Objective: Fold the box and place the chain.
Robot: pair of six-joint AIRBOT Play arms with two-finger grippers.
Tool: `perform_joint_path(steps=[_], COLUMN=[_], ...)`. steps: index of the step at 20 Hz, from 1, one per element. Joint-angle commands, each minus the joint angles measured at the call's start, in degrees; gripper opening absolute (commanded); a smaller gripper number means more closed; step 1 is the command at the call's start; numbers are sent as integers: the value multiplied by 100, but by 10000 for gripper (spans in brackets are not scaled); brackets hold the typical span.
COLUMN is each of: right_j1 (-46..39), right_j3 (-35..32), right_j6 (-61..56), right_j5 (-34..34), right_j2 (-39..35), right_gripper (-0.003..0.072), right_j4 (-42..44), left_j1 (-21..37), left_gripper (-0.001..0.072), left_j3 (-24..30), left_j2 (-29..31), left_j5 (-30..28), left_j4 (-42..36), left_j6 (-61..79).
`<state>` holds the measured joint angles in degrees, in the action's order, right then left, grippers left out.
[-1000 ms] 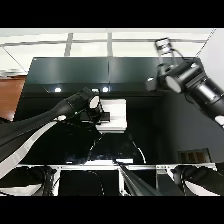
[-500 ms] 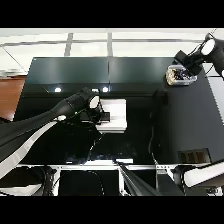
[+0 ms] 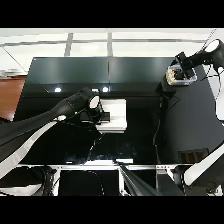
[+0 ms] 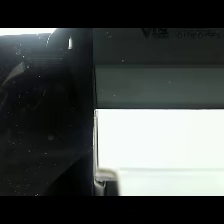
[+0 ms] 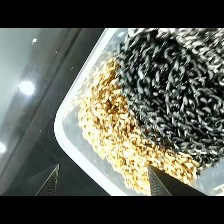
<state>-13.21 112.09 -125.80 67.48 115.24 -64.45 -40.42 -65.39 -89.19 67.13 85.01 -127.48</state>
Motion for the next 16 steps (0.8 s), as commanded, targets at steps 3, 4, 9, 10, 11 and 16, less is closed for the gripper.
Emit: perform_joint_path(steps=[3, 4, 9, 10, 11, 16], right_j1=[-28, -28, -20, -11, 2, 46], right_j3=[59, 59, 59, 59, 59, 59], right_j6=[-151, -151, -149, -146, -146, -26], right_j5=[-61, -42, 92, 63, 26, -240], right_j2=[114, 120, 232, 262, 291, 352], right_gripper=[593, 592, 583, 533, 528, 356], right_j4=[-87, -127, -330, -328, -330, -310], left_j1=[7, 4, 7, 7, 7, 4], left_gripper=[29, 29, 29, 29, 29, 29], left_j3=[-4, -4, -4, -4, -4, -4], left_j2=[4, 4, 4, 4, 4, 4], left_j5=[79, 72, 57, 44, 39, 39], left_j4=[2, 0, 2, 2, 2, 2], left_j6=[0, 2, 0, 2, 0, 0])
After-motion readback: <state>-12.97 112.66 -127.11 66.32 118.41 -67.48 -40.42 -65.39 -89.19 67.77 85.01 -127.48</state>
